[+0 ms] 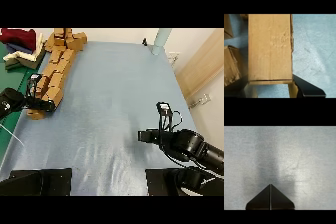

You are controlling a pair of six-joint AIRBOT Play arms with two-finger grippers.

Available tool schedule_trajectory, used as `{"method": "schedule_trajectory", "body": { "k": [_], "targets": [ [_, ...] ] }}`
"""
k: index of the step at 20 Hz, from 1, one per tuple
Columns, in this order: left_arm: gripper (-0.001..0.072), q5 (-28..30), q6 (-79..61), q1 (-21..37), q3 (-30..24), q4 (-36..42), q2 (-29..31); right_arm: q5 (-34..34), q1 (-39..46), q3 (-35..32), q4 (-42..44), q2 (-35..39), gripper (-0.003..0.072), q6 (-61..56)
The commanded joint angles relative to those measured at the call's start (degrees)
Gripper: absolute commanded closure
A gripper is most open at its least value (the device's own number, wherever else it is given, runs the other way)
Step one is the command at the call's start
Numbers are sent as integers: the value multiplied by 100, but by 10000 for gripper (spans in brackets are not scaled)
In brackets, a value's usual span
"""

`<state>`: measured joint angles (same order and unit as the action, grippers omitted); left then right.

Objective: Fold the box.

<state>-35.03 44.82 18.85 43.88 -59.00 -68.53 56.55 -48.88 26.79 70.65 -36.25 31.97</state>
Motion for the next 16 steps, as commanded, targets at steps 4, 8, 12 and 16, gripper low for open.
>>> {"method": "schedule_trajectory", "body": {
  "k": [4, 8, 12, 16],
  "targets": [
    [185, -157, 4, 4, -2, 13, -52, -44, 2, 4, 0, 0, 681, -7],
    [186, -382, 24, 11, -2, 61, -52, -66, 2, 4, -15, 0, 681, -4],
    [185, -83, 352, 17, 0, -13, -52, -63, 0, 4, -15, 0, 681, -4],
    [185, 225, 761, 17, -2, -42, -52, -63, 0, 4, -15, 2, 681, -4]
  ]
}}
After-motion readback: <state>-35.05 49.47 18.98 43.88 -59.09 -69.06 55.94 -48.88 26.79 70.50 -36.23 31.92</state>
